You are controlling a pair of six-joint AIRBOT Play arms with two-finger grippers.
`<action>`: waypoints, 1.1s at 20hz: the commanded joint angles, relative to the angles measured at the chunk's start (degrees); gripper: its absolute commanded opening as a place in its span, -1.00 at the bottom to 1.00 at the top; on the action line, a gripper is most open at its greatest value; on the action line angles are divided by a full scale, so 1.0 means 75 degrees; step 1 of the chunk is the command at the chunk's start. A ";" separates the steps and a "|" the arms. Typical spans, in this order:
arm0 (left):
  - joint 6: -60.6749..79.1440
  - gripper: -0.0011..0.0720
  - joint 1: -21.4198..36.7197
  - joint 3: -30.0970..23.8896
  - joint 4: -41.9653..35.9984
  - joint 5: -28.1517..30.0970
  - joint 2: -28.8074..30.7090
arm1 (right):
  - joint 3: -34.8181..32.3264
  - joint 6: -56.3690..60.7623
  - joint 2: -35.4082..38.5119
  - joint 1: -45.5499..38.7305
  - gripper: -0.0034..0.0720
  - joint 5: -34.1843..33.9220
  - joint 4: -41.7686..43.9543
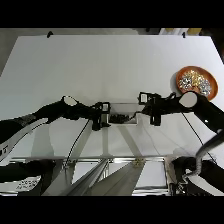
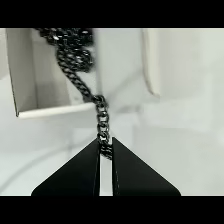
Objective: Fold the box and place the chain.
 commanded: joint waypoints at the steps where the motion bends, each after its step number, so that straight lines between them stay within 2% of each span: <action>1: 0.0003 -0.55 0.0000 0.0003 -0.0003 0.0000 0.0003 | -0.0012 0.1708 0.1343 0.0015 -0.86 0.0105 -0.0691; 3: 0.0003 -0.55 0.0000 0.0003 -0.0003 0.0000 0.0003 | -0.0012 0.2005 0.2014 0.0015 -0.86 0.0114 -0.0192; 5: 0.0003 -0.55 0.0000 0.0003 -0.0003 0.0000 0.0003 | -0.0012 0.2014 0.2460 0.0015 -0.86 0.0154 0.0909; 8: 0.0003 -0.55 0.0000 0.0003 -0.0003 0.0000 0.0003 | -0.0012 0.2008 0.2556 0.0134 -0.86 0.0399 0.2940; 9: 0.0003 -0.55 0.0000 0.0003 -0.0003 0.0000 0.0003 | -0.0012 0.1999 0.2556 0.0341 -0.86 0.0318 0.3174; 14: 0.0003 -0.55 0.0003 0.0003 -0.0003 0.0000 0.0003 | -0.0012 0.2005 0.2250 0.1716 -0.86 -0.1163 0.3008; 19: 0.0003 -0.55 0.0000 0.0003 -0.0003 0.0000 0.0003 | -0.0012 0.2005 0.0557 0.2180 -0.85 -0.1346 0.2809; 20: 0.0003 -0.55 0.0000 0.0003 -0.0003 0.0000 0.0003 | -0.0012 0.2005 0.0274 0.2180 -0.82 -0.1416 0.2669; 21: 0.0003 -0.55 0.0003 0.0003 -0.0003 0.0000 0.0003 | -0.0012 0.2008 0.0061 0.2180 -0.63 -0.1507 0.2562; 22: 0.0003 -0.55 0.0000 0.0003 -0.0003 0.0000 0.0003 | -0.0012 0.2008 -0.0070 0.2180 -0.56 -0.1620 0.2495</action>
